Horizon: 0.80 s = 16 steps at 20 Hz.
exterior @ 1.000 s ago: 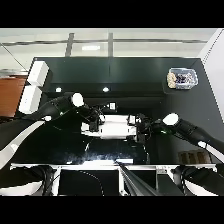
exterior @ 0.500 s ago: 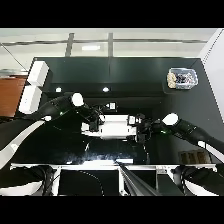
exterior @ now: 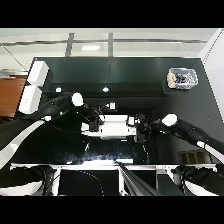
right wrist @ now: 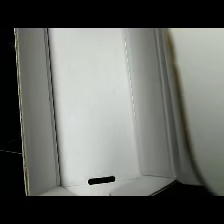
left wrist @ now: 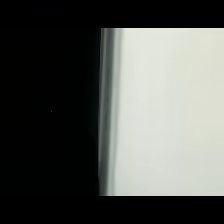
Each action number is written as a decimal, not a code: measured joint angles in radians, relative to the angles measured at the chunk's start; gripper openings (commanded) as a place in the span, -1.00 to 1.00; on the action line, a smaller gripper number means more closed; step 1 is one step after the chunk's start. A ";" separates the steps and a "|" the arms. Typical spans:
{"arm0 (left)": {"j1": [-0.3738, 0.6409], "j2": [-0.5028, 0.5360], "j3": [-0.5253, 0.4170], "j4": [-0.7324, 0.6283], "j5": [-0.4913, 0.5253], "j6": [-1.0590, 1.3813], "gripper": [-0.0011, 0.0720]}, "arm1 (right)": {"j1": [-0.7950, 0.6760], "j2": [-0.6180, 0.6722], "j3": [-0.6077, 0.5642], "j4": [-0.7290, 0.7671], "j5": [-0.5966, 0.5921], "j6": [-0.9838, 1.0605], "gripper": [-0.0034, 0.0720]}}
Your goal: Fold the box and place the chain.
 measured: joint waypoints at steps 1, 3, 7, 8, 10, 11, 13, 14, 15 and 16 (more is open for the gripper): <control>0.000 0.000 0.000 0.000 0.000 0.000 -0.90 | 0.004 -0.001 0.000 0.000 -0.006 0.000 1.00; 0.000 0.000 0.000 0.000 0.000 0.000 -0.90 | 0.008 -0.001 0.000 0.000 -0.013 0.000 1.00; 0.000 0.000 0.000 0.000 0.001 0.000 -0.90 | 0.011 -0.001 0.000 0.001 -0.019 0.000 0.74; 0.000 0.000 0.000 0.000 0.001 0.000 -0.90 | 0.012 -0.001 0.000 0.001 -0.020 0.000 0.74; 0.000 0.000 0.000 0.000 0.002 0.000 -0.89 | 0.012 -0.001 0.000 0.001 -0.021 0.000 0.74; 0.000 0.000 0.000 0.000 0.002 0.000 -0.89 | 0.012 -0.001 0.000 0.000 -0.021 0.000 0.74; 0.000 0.000 0.000 0.001 0.002 0.000 -0.43 | 0.012 -0.002 0.000 0.001 -0.023 0.000 0.74; 0.000 -0.001 0.001 0.011 -0.001 0.000 0.06 | 0.012 -0.002 0.000 0.002 -0.029 0.000 0.74; 0.000 -0.001 0.004 0.012 -0.010 -0.003 0.27 | 0.012 -0.002 0.000 0.003 -0.030 0.000 0.74; 0.000 0.000 0.010 0.016 -0.018 -0.003 0.27 | 0.012 -0.002 0.000 0.002 -0.030 0.000 0.74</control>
